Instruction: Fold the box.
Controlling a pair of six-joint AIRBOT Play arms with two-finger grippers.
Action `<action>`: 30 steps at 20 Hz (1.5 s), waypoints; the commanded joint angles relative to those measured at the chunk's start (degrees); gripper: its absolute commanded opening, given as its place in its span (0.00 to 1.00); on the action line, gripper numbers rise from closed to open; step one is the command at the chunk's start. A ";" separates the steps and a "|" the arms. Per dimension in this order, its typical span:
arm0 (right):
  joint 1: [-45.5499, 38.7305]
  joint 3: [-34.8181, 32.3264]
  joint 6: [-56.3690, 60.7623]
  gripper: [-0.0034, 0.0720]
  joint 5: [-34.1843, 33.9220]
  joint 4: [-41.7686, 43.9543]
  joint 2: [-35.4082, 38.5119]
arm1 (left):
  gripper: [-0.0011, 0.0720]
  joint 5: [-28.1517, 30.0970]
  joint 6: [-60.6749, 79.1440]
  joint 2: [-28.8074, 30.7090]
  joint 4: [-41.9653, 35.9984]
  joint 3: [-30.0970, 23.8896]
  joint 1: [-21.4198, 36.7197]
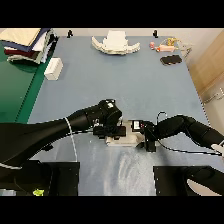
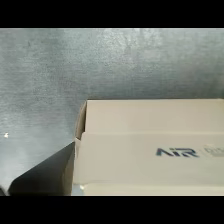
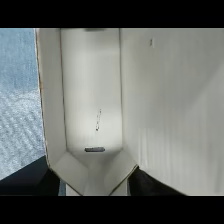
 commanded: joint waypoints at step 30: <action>0.02 0.04 -0.02 0.71 0.00 0.00 0.04 | 0.82 -6.80 -2.75 -5.97 3.43 5.66 -2.75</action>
